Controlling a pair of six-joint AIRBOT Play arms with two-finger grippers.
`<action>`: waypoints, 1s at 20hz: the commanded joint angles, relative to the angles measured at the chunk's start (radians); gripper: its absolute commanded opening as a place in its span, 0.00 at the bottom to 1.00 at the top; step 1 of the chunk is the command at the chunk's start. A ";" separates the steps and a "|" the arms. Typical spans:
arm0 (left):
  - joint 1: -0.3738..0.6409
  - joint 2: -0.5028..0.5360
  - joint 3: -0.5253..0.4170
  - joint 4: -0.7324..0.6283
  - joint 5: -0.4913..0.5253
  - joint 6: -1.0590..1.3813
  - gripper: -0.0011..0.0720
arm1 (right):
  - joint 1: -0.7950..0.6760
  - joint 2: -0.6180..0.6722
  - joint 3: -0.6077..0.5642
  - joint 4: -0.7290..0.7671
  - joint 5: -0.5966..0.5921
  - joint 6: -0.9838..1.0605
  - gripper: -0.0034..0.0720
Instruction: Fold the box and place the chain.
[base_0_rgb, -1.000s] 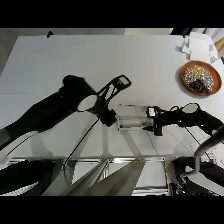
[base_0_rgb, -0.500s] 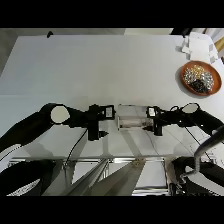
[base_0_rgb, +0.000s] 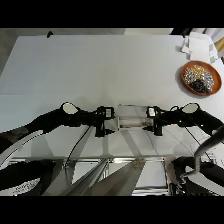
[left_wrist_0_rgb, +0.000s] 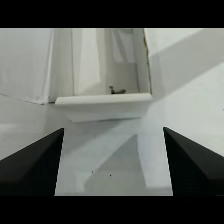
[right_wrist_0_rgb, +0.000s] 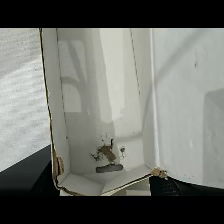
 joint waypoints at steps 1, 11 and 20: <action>0.002 -0.040 -0.002 -0.089 0.026 0.088 0.97 | 0.000 0.001 0.000 0.000 0.000 0.000 0.62; -0.004 -0.041 -0.002 -0.092 0.039 0.092 0.97 | 0.000 0.001 0.000 0.000 0.000 0.000 0.62; -0.043 -0.042 -0.001 -0.107 0.059 0.091 0.97 | 0.000 0.001 0.000 0.000 0.000 0.000 0.62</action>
